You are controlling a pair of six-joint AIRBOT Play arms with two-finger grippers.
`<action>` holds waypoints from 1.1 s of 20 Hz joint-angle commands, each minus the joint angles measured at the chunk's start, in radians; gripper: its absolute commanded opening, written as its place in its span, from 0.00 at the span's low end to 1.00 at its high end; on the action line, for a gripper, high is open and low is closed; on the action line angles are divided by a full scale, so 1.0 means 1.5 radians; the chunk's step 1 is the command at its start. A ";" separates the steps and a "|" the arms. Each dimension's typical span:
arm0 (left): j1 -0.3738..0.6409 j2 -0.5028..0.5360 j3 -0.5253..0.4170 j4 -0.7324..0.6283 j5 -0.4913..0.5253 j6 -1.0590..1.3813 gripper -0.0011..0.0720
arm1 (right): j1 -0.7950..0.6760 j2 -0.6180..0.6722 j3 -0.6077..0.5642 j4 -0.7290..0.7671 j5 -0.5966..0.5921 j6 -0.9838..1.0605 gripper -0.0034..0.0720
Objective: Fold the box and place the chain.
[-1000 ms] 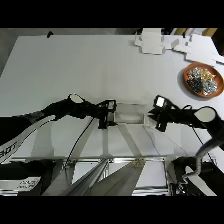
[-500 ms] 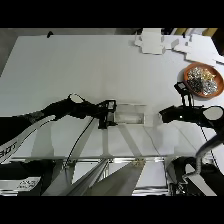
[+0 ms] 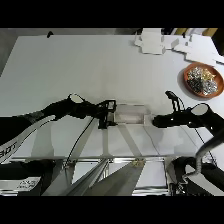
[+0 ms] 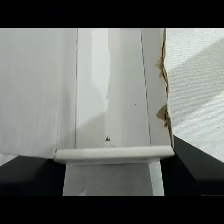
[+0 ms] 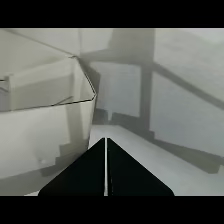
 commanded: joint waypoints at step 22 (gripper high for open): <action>0.000 0.000 0.000 0.000 0.000 0.000 0.22 | 0.173 0.089 0.026 -0.022 -0.080 0.218 0.50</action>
